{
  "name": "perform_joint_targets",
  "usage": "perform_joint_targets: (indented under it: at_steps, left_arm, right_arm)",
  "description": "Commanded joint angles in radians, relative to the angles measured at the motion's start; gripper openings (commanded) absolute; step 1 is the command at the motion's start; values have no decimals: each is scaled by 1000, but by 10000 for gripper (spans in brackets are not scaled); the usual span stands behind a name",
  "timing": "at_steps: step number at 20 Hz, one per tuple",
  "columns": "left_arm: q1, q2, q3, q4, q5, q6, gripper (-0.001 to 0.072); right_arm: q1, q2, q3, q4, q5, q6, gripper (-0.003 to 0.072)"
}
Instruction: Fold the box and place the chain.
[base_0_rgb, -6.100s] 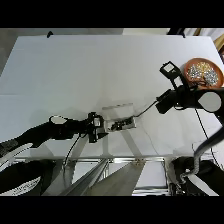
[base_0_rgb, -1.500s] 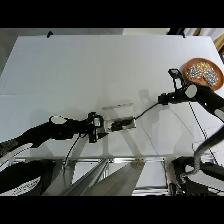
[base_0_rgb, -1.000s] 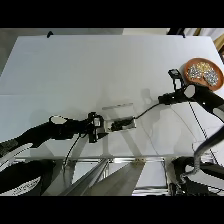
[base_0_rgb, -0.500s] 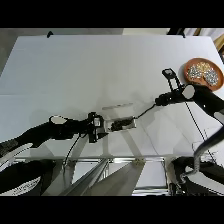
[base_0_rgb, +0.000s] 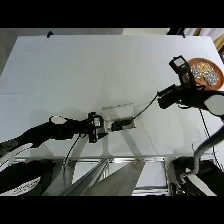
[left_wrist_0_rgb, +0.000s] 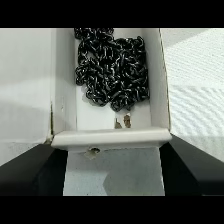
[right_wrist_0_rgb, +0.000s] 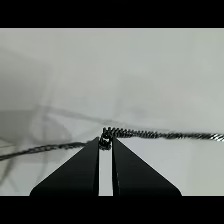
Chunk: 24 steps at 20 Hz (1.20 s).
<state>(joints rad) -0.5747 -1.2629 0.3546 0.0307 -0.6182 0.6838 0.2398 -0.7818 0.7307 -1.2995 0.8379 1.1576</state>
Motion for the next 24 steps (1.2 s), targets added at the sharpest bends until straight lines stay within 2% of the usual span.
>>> perform_joint_targets:
  at_steps: [1,6,12,17,19,24]
  left_arm:
    - [0,1,0,0,0,0,137]
    - [0,1,0,0,0,0,137]
    - [0,1,0,0,0,0,137]
    - [0,1,0,0,0,0,137]
    - [0,1,0,0,0,0,137]
    - [0,1,0,0,0,0,137]
  right_arm:
    - [42,158,1,158,18,-79,20]
    - [54,285,1,457,16,-229,20]
    - [54,298,1,752,55,-359,21]
    - [54,216,0,766,111,-360,21]
    - [72,146,0,761,127,-393,21]
    - [229,-86,0,693,104,-428,21]
